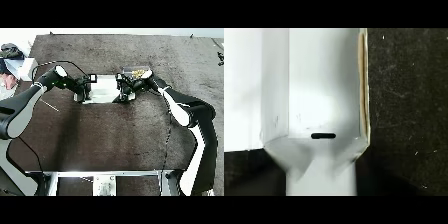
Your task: Fold the box and place the chain.
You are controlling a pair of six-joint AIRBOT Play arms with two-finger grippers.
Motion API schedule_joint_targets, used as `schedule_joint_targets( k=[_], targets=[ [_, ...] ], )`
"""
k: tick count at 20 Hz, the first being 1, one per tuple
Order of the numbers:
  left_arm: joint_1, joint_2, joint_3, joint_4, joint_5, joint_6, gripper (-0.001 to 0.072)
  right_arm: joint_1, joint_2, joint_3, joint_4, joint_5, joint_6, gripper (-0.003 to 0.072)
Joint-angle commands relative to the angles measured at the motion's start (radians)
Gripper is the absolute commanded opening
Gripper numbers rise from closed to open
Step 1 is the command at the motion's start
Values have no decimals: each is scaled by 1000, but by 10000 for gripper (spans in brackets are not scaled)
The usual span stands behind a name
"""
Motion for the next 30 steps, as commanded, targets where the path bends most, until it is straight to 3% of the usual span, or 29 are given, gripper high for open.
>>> schedule_joint_targets(
  k=[1,2,3,4,11,15,16,17,20,21,22,25,26,27,30],
  targets=[
    [-1,-1,0,-11,-9,-2,222,1,-1,0,0,0,0,430],
    [-1,-1,0,-19,-8,-1,220,1,0,0,0,0,0,430],
    [-1,-1,0,-31,-8,1,110,1,0,0,0,0,0,430],
    [-1,-1,-1,-38,-8,1,98,1,0,0,0,0,0,430],
    [0,-19,-3,-229,-10,81,132,1,0,0,0,0,0,430],
    [0,-23,-3,-253,-2,82,138,1,0,0,0,0,0,430],
    [0,-23,-3,-243,-4,78,282,1,0,0,0,0,0,430],
    [0,-23,-3,-231,-4,61,332,1,0,0,0,0,0,430],
    [0,-24,-3,-190,-1,53,334,1,0,0,0,0,0,430],
    [0,-24,-3,-187,1,53,436,1,0,0,0,0,0,430],
    [0,-24,-3,-187,0,53,491,1,0,0,0,0,0,430],
    [0,-24,-3,-187,0,54,494,1,0,0,0,0,0,430],
    [0,-24,-3,-185,0,58,535,1,0,0,0,0,0,430],
    [0,-24,-3,-183,6,59,720,1,0,0,0,0,0,430],
    [0,-24,-3,-183,15,53,716,1,0,0,0,0,0,430]
  ],
)
